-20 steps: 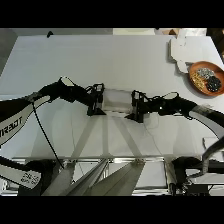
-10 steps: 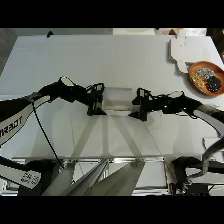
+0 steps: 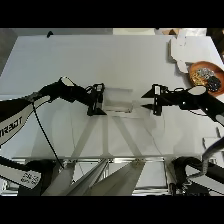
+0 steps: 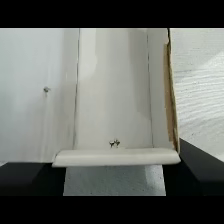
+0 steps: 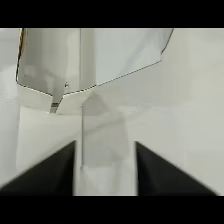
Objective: Fold the box and place the chain.
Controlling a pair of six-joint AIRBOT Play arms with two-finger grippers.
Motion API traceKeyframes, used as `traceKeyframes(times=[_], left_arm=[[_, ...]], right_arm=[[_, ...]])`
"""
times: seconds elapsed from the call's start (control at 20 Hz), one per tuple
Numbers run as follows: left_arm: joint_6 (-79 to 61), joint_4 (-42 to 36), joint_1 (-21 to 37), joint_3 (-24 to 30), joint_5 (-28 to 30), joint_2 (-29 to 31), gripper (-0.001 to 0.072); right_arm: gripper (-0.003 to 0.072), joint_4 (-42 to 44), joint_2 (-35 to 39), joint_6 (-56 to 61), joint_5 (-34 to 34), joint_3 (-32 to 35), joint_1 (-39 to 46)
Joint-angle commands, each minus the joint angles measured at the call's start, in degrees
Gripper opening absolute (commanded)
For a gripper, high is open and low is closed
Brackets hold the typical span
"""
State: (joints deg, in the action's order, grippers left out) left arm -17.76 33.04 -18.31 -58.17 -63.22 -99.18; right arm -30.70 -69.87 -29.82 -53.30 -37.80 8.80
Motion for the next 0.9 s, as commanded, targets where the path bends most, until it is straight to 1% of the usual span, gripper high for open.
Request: traceKeyframes(times=[0.0,0.1,0.2,0.3,0.4,0.5,0.6,0.7,0.75,0.85], left_arm=[[0.02,0.0,0.0,0.0,0.0,-0.04,0.038],[0.02,0.0,0.0,0.0,0.02,-0.04,0.038],[0.02,0.0,0.0,0.0,0.0,-0.04,0.038],[0.02,0.0,0.0,0.0,0.02,-0.04,0.038],[0.02,0.0,0.0,0.0,0.02,-0.04,0.038],[0.02,0.0,0.0,0.0,0.0,-0.04,0.038],[0.02,0.0,0.0,0.0,0.02,-0.04,0.038],[0.02,0.0,0.0,0.0,0.0,-0.04,0.038],[0.02,0.0,0.0,0.0,0.0,-0.04,0.038],[0.02,0.0,0.0,0.0,0.0,-0.04,0.038]], right_arm=[[0.0157,-0.76,6.88,1.99,-4.61,-0.04,0.55],[0.0012,-0.7,10.29,12.66,-7.3,-0.04,0.55],[0.0011,-0.44,11.76,22.62,-9.79,-0.04,0.55],[0.001,-0.39,11.74,30.12,-11.82,-0.04,-0.2],[0.0008,-0.02,11.43,33.27,-11.04,-0.04,-3.06],[0.0006,1.29,9.68,34.86,-7.45,-0.04,-7.3],[0.0006,7.28,5.9,35.41,-3.13,-0.04,-10.03],[0.0007,16.13,0.68,35.01,0.48,-0.24,-10.34],[0.0007,18.01,-1.97,33.88,0.59,-1.05,-10.34],[0.0007,18.8,-7.08,33.86,0.48,-3.91,-10.51]])
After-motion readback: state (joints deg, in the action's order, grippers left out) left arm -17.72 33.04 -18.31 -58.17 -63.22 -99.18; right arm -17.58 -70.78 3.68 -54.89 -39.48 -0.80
